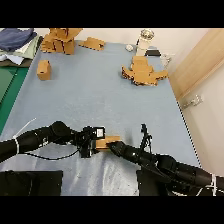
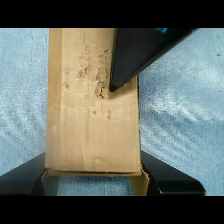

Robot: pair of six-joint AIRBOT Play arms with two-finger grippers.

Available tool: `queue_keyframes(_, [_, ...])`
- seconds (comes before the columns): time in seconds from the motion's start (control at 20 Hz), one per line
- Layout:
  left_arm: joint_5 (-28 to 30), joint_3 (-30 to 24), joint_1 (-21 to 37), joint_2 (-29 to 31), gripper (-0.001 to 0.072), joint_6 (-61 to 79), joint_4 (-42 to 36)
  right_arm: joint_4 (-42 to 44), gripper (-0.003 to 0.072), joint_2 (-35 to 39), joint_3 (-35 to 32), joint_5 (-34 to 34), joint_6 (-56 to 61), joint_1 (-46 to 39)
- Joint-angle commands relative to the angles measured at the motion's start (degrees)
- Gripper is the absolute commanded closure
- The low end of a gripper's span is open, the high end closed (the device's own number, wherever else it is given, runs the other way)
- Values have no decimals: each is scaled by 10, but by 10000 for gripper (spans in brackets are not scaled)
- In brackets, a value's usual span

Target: Fold the box.

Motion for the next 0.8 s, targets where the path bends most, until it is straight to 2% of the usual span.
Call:
queue_keyframes(0.0, [0, 0, 0, 0, 210, 0, 0, -6, 684, -12, -1, 5, 16, 9])
queue_keyframes(0.55, [0, 0, 0, 0, 210, 0, 0, -7, 684, -38, -1, -6, 14, 9])
queue_keyframes(0.65, [0, 0, 0, 0, 210, 0, 0, -45, 685, -28, 7, -3, 14, 9])
queue_keyframes(0.75, [0, 0, 0, 0, 210, 0, 0, -89, 685, 14, 33, -50, 14, 11])
